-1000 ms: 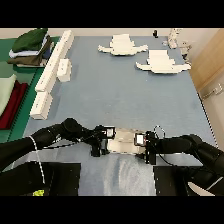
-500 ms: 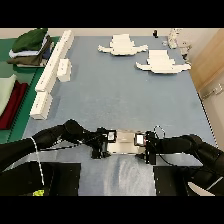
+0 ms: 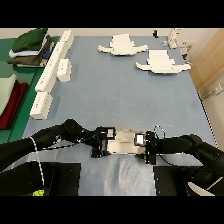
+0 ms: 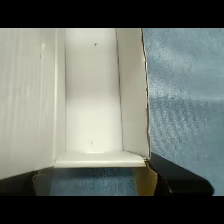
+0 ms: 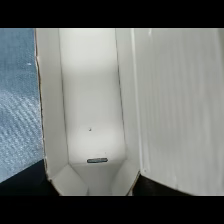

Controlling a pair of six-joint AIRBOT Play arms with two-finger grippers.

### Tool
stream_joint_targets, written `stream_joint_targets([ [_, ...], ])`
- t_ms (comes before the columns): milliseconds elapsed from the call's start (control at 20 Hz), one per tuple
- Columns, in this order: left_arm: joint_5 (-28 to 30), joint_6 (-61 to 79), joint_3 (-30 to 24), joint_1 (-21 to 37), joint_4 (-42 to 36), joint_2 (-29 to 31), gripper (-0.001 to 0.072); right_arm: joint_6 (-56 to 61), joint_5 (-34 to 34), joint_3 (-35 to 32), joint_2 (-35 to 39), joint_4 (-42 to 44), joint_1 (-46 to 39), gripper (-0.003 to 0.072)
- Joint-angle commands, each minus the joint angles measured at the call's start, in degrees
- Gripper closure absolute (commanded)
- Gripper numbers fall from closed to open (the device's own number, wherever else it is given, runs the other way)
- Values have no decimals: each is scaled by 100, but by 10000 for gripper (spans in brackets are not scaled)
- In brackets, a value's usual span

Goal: Fold the box.

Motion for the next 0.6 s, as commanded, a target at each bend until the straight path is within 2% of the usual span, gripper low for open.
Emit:
stream_joint_targets([
  [0,-63,7,-2,31,2,2,12,0,2,0,2,2,0,166],
  [400,-68,26,-2,31,4,2,14,0,2,0,2,2,0,166],
  [450,-66,26,-2,31,4,2,36,0,0,0,2,2,0,166],
  [500,-94,42,-2,31,15,2,176,0,0,0,2,2,0,166],
  [550,-146,74,-2,26,48,2,199,0,0,0,2,2,0,166],
])
